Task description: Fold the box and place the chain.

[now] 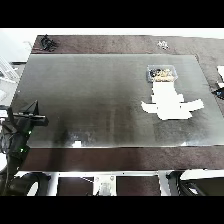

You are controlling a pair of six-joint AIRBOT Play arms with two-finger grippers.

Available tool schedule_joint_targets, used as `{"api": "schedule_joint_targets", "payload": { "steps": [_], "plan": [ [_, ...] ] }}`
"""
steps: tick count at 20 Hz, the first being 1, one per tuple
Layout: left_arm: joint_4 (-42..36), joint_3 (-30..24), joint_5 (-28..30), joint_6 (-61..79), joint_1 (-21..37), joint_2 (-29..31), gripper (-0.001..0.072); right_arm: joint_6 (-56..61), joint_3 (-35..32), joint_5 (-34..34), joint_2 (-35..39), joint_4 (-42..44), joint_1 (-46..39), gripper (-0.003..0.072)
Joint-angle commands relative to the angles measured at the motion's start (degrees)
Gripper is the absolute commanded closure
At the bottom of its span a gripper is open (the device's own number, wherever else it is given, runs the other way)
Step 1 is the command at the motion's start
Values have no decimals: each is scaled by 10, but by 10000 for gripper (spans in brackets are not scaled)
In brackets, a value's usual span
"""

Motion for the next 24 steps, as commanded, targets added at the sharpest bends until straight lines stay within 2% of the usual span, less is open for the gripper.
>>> {"api": "schedule_joint_targets", "payload": {
  "steps": [1, 3, 6, 12, 20, 22, 24],
  "plan": [
    [0, 0, 0, 0, 0, 0, 690, 15, 165, 147, -133, -38, 19, 117],
    [0, 0, 0, 0, 0, 0, 690, 8, 200, 146, -173, -40, 35, 133],
    [0, 0, 0, 0, 0, 0, 690, -9, 203, 156, -199, -60, 59, 165],
    [0, 0, 0, 0, 0, 0, 690, -12, 202, 158, -218, -82, 63, 165],
    [0, 0, 0, 0, 0, 0, 690, -11, 188, 196, -233, -59, 76, 177],
    [0, 0, 0, 0, 0, 0, 690, -11, 186, 206, -234, -58, 77, 250],
    [0, 0, 0, 0, 0, 0, 690, -10, 185, 206, -235, -52, 78, 252]
  ]
}}
